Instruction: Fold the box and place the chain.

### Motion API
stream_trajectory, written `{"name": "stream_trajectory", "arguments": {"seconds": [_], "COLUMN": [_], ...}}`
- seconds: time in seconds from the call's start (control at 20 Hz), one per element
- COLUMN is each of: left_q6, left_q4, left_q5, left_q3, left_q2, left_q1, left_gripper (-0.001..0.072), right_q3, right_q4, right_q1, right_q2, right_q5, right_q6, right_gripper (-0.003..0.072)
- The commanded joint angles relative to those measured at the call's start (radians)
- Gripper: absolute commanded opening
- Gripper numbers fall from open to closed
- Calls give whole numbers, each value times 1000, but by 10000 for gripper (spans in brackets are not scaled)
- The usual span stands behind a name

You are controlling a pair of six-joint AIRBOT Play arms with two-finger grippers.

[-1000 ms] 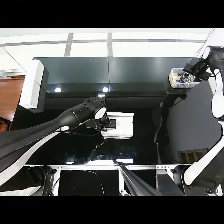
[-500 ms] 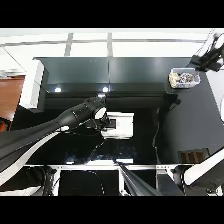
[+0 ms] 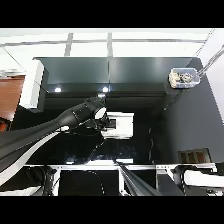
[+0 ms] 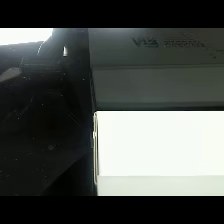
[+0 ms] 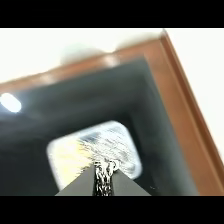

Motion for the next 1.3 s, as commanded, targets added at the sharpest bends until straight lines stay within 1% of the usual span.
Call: {"name": "stream_trajectory", "arguments": {"seconds": [0.0,0.15,0.35,0.5,0.6,0.7,0.8,0.85,0.95,1.05,1.1,1.2,1.25], "left_q6": [1,1,1,1,1,1,1,1,1,1,1,1,1], "left_q4": [0,0,0,0,0,0,0,0,0,0,0,0,0], "left_q5": [3,3,3,2,3,2,3,3,1,2,2,2,2], "left_q3": [1,1,1,1,1,1,1,1,1,1,1,1,1], "left_q2": [0,0,0,0,0,0,0,0,0,0,0,0,0], "left_q1": [0,0,0,0,0,0,0,0,0,0,0,0,0], "left_gripper": [32,32,32,32,32,32,32,32,32,32,32,32,32], "right_q3": [0,0,0,-11,-88,-175,-267,-311,-411,-545,-611,-750,-812], "right_q4": [158,248,333,320,322,325,347,390,541,692,756,856,875], "right_q1": [-1,-1,18,58,98,143,185,200,215,229,233,253,269], "right_q2": [192,318,414,443,478,504,530,538,540,540,540,540,540], "right_q5": [15,40,99,221,252,337,372,392,446,435,408,317,264], "right_q6": [-33,-33,-47,-58,-62,-75,-85,-96,-158,-220,-239,-278,-296], "right_gripper": [16,16,16,17,17,17,17,17,16,16,16,16,16]}}
